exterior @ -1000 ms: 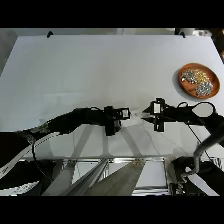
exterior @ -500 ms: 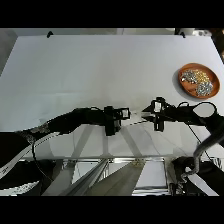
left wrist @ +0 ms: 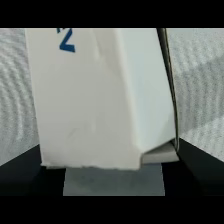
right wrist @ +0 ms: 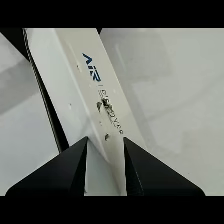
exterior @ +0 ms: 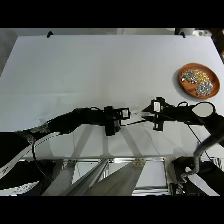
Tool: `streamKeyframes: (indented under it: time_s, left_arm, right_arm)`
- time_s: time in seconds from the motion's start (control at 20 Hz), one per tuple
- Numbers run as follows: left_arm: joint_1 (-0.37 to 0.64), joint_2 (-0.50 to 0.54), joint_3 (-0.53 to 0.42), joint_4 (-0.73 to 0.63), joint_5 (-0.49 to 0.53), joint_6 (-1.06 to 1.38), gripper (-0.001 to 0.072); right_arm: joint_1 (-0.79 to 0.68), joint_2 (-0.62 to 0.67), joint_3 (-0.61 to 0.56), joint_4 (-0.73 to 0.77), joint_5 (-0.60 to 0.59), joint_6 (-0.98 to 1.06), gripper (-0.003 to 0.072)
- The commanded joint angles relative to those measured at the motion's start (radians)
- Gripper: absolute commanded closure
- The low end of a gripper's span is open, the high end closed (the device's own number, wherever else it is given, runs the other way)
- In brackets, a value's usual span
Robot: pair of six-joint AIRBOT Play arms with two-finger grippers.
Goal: Fold the box and place the chain.
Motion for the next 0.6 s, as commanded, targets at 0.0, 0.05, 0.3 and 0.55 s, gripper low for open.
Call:
streamKeyframes:
  time_s: [0.0, 0.05, 0.3, 0.55]
  left_arm:
    - [0.000, 0.001, 0.000, 0.001, 0.000, 0.001, 0.0557]
    - [0.000, 0.001, 0.000, 0.001, 0.000, 0.001, 0.0557]
    - [0.000, 0.001, 0.000, 0.001, 0.000, 0.001, 0.0557]
    - [0.000, 0.001, 0.000, 0.001, 0.000, 0.001, 0.0557]
  right_arm:
    - [0.024, -0.001, 0.000, 0.026, -0.020, 0.000, 0.0467]
    - [0.040, -0.001, 0.000, 0.030, -0.035, 0.000, 0.0467]
    - [0.058, -0.001, -0.001, 0.013, -0.053, 0.012, 0.0467]
    - [0.058, 0.000, -0.001, -0.021, -0.003, 0.012, 0.0469]
